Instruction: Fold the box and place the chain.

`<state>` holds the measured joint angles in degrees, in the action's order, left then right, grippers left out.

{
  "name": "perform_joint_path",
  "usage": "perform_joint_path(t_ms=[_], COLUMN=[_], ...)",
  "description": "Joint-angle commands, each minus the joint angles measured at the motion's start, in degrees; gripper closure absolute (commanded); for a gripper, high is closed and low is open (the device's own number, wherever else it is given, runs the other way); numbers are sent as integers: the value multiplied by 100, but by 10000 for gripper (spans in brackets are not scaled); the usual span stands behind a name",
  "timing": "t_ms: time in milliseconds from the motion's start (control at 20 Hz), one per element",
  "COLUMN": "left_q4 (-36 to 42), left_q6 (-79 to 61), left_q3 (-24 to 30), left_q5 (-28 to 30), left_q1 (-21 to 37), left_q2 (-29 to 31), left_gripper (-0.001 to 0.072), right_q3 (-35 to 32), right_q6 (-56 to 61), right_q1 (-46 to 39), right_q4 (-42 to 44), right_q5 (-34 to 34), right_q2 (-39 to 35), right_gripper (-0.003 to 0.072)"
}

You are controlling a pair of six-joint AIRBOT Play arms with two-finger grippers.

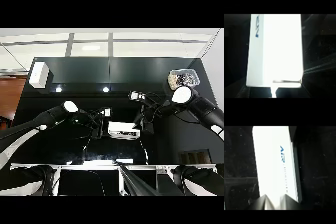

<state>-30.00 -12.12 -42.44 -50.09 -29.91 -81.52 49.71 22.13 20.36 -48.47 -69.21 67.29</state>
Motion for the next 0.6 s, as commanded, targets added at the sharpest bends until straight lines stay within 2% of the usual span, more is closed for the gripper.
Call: perform_joint_path(t_ms=[0,200,550], left_q4=[0,2,2], left_q6=[-7,-7,-7], left_q3=[-2,-2,-2], left_q5=[17,15,15], left_q1=[0,0,0], left_q2=[-2,-2,-2], left_gripper=[298,298,298], right_q3=[2,-15,-111], right_q6=[168,258,393], right_q1=[4,24,227], right_q4=[-11,-131,-372], right_q5=[-181,-251,212], right_q2=[-35,-35,-35], right_gripper=[471,473,501])
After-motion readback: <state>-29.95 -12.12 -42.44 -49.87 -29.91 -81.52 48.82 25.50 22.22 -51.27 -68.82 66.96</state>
